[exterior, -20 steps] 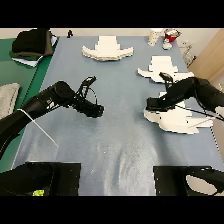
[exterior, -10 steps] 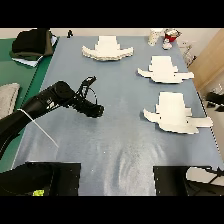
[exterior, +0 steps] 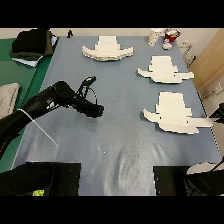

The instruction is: Fold the box.

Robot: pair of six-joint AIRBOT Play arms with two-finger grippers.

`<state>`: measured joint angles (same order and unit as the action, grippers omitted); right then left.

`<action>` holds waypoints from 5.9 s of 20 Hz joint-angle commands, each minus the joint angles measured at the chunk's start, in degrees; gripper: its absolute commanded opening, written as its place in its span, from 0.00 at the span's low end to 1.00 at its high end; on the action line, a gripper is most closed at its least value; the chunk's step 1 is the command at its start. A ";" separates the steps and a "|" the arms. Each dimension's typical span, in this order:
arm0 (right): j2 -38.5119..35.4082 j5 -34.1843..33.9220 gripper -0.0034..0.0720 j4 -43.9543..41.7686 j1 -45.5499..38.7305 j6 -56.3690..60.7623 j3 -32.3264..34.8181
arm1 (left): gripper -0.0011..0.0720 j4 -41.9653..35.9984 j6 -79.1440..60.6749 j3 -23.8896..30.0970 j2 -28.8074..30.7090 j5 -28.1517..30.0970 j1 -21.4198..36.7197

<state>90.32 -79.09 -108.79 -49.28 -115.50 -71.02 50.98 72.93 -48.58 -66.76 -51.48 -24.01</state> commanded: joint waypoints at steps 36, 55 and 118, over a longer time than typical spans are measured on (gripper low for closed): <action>-27.54 15.67 0.58 -8.28 43.17 20.79 33.83 | 0.03 0.00 0.00 0.02 -0.04 0.02 0.07; -27.52 19.30 0.06 -19.28 50.75 10.82 36.11 | 0.03 -0.74 0.00 0.02 -0.04 1.84 0.07; -46.73 35.65 0.29 -17.33 65.40 10.43 50.49 | 0.03 -25.73 -43.98 -20.04 -35.17 -30.27 8.63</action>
<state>43.68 -43.48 -127.04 16.12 -105.08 -20.47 25.45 29.47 -68.55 -101.93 -81.76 -15.27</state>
